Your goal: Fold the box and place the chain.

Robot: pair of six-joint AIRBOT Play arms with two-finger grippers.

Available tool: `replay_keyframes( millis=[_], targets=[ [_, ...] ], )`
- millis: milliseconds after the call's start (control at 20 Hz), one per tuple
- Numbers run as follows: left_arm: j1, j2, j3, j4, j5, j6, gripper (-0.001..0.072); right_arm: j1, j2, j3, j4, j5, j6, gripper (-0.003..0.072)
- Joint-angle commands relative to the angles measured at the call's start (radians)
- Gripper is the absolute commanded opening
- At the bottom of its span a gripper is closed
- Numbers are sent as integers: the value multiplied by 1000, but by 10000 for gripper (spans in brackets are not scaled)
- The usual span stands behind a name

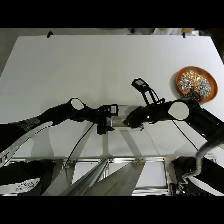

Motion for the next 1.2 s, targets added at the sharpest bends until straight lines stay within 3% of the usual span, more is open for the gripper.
replay_keyframes(
  millis=[0,150,300,450,600,700,750,1000,1150],
  targets=[
    [0,0,0,0,0,0,362,-1,83,-1,-23,24,-95,136],
    [0,0,0,0,0,0,362,-1,193,-1,-184,105,-96,129],
    [0,0,0,0,0,0,362,-3,236,-1,-391,304,-217,116],
    [0,0,0,0,0,0,362,-79,234,-6,-391,410,-443,116],
    [0,0,0,0,0,0,362,-155,221,-50,-367,391,-602,128],
    [0,0,0,0,0,0,362,-185,182,-96,-326,369,-700,306],
    [0,0,0,0,0,0,362,-190,153,-119,-292,341,-760,337],
    [0,0,0,0,0,0,362,-190,-18,-153,-102,182,-975,332],
    [0,0,0,0,0,0,362,-190,-95,-153,-102,165,-988,219]
  ],
)
